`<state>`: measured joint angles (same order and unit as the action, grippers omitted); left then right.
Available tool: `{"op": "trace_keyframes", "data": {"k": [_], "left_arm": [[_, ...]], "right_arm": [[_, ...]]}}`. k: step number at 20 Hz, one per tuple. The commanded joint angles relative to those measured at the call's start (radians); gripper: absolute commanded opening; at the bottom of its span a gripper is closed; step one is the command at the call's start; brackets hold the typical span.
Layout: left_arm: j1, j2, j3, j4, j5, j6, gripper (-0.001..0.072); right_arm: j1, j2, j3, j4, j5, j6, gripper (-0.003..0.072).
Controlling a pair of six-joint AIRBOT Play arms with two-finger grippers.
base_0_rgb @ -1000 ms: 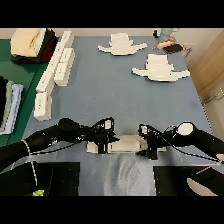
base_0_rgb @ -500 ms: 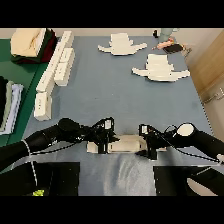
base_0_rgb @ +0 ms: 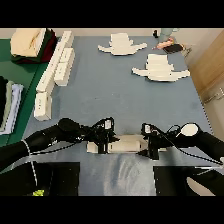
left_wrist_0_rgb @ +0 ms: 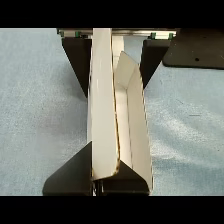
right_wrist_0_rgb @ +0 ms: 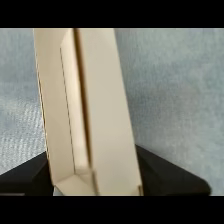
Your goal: Fold the box.
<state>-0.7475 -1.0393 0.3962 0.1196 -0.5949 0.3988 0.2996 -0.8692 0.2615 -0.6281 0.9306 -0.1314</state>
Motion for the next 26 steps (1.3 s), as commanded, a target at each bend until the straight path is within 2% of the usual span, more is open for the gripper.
{"op": "trace_keyframes", "data": {"k": [1, 7, 13, 24, 25, 26], "left_arm": [[0.0, 0.0, 0.0, 0.0, 0.0, 0.0, 0.0017], [0.0, 0.0, 0.0, 0.0, 0.0, 0.0, 0.0017], [0.0, 0.0, 0.0, 0.0, 0.0, 0.0, 0.0017], [0.0, 0.0, 0.0, 0.0, 0.001, 0.0, 0.0017], [0.0, 0.0, 0.0, 0.0, 0.0, 0.0, 0.0017], [0.0, 0.0, 0.0, 0.0, 0.001, 0.0, 0.0017]], "right_arm": [[-0.007, 0.04, 0.001, 0.014, 0.015, -0.001, 0.0702], [-0.007, 0.047, 0.001, -0.013, 0.008, -0.001, 0.0701], [-0.007, 0.027, -0.038, 0.033, -0.018, -0.045, 0.0702], [-0.003, 0.027, -0.059, 0.023, -0.05, -0.056, 0.0701], [0.002, 0.027, -0.06, 0.027, -0.055, -0.064, 0.0689], [0.002, 0.027, -0.06, 0.034, -0.052, -0.077, 0.0616]]}}
